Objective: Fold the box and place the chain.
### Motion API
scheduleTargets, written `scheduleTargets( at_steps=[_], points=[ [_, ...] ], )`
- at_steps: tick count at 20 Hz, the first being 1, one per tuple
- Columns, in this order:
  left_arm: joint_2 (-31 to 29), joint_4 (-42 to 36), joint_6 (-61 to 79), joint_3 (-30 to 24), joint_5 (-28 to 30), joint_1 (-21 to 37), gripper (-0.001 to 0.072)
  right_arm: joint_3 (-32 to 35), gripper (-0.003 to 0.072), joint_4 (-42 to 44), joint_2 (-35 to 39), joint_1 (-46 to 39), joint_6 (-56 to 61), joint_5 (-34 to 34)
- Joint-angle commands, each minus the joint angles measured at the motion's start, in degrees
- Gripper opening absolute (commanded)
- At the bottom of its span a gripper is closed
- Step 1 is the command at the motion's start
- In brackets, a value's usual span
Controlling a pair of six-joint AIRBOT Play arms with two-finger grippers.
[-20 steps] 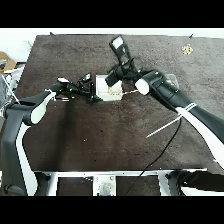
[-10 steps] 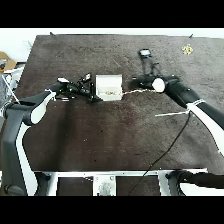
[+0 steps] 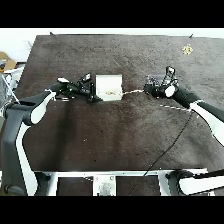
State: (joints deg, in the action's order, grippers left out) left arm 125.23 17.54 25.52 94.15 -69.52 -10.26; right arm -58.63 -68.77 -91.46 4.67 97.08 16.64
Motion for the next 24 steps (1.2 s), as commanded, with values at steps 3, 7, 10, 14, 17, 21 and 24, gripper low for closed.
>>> scheduleTargets(
  at_steps=[3,7,10,14,17,21,24],
  points=[
    [0.02,0.02,0.00,0.00,0.00,0.02,0.0412,-0.07,0.0314,8.46,-3.50,0.85,0.24,-8.13],
    [0.02,0.02,0.00,0.00,-0.02,0.02,0.0412,-0.04,0.0003,8.52,-1.92,3.63,-0.13,-10.51],
    [0.02,0.02,0.00,0.00,0.00,0.02,0.0412,-0.04,0.0003,8.35,4.13,6.38,-3.50,-10.47],
    [0.02,0.02,0.00,0.00,-0.02,0.02,0.0413,-0.13,0.0003,8.07,15.65,11.91,-6.73,-12.28],
    [0.02,0.02,0.00,0.00,-0.02,0.02,0.0413,-2.56,0.0003,6.36,22.84,18.16,-9.25,-18.86],
    [0.02,0.02,0.00,0.00,-0.02,0.02,0.0413,-11.98,0.0002,1.20,22.67,26.43,-9.25,-23.28],
    [0.02,0.02,0.00,0.00,0.00,0.02,0.0412,-17.14,0.0003,-1.95,18.84,30.58,-9.22,-23.96]
  ],
)
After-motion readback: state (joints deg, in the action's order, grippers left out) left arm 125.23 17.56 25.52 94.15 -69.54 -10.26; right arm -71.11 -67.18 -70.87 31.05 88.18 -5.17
